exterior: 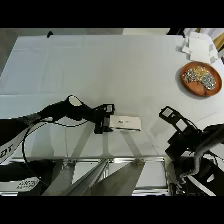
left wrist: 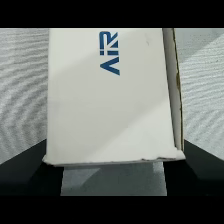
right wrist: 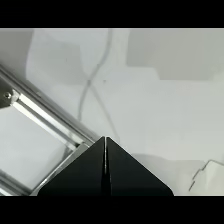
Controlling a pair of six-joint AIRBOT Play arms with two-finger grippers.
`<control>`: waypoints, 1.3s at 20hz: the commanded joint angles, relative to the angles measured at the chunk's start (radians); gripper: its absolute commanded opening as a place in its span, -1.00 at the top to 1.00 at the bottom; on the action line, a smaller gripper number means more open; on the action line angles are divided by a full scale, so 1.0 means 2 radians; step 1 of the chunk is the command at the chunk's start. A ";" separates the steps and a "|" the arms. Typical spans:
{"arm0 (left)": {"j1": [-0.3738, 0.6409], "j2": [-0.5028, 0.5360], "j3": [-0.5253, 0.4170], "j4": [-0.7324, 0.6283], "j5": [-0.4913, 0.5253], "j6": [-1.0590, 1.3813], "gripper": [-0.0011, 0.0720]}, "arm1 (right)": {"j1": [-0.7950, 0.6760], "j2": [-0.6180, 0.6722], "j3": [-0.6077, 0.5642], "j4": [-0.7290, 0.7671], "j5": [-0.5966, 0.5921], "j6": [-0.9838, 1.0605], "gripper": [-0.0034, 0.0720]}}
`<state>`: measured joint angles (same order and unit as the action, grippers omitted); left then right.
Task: Fold the box and place the chain.
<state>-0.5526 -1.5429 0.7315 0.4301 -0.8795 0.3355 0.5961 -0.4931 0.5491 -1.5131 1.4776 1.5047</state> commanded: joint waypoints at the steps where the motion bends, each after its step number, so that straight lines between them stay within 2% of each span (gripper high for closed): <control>1: 0.000 0.000 0.000 0.000 0.000 0.000 0.11 | 0.000 -0.021 0.000 -0.038 0.026 0.077 0.88; 5: 0.000 0.000 0.000 0.000 0.000 0.000 0.11 | -0.020 -0.100 0.000 -0.030 0.026 0.182 0.88; 9: 0.000 0.000 0.000 0.000 0.000 0.000 0.11 | -0.082 -0.157 0.000 0.087 0.024 0.208 0.88; 10: 0.000 0.000 0.000 0.000 0.000 0.000 0.11 | -0.094 -0.157 0.000 0.088 0.027 0.208 0.88; 13: 0.000 0.000 0.000 0.000 0.000 0.000 0.11 | -0.158 -0.157 0.000 0.053 0.085 0.167 0.88; 16: 0.000 0.000 0.000 0.000 0.000 0.000 0.11 | -0.229 -0.157 0.000 0.020 0.101 0.037 0.88; 19: 0.000 0.000 0.000 0.000 0.000 0.000 0.11 | -0.258 -0.157 0.000 0.008 0.041 -0.046 0.87; 23: 0.000 0.000 0.000 0.000 0.000 0.000 0.11 | -0.259 -0.157 0.000 0.009 -0.104 -0.050 0.88; 26: 0.000 0.000 0.000 0.000 0.000 0.000 0.11 | -0.259 -0.157 0.000 0.007 -0.124 -0.050 0.87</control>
